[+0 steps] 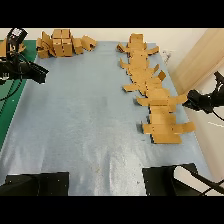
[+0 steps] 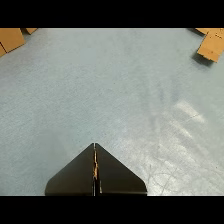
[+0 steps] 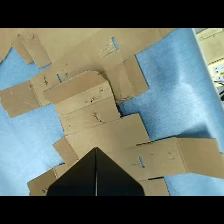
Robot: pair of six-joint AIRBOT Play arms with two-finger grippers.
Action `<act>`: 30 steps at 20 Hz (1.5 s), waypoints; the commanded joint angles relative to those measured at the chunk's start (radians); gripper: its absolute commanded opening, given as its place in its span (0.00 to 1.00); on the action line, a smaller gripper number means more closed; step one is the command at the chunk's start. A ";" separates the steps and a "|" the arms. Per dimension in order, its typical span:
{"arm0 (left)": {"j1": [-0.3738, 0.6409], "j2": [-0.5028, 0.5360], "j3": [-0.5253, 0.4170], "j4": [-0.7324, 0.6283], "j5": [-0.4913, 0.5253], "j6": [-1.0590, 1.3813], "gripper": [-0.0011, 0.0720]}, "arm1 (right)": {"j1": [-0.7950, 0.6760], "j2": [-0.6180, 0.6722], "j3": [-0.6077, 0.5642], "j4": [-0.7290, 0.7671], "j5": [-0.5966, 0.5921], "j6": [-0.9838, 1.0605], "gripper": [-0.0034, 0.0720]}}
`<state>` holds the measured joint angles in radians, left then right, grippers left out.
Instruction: Fold the box.
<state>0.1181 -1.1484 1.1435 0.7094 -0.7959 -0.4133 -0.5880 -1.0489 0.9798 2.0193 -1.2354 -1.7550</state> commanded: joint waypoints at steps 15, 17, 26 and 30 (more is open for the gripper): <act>0.000 -0.001 0.001 0.000 0.000 0.000 0.03 | -0.104 -0.018 0.025 -0.501 0.000 0.255 0.51; 0.001 -0.001 0.001 0.001 0.000 0.000 0.03 | -0.103 -0.018 0.025 -0.494 -0.013 0.254 0.51; 0.000 -0.001 0.001 0.000 0.000 0.000 0.03 | -0.105 -0.122 0.024 -0.395 -0.116 -0.005 0.66; 0.000 -0.001 0.001 0.000 0.000 0.000 0.03 | -0.105 -0.250 0.025 -0.411 -0.079 -0.081 0.66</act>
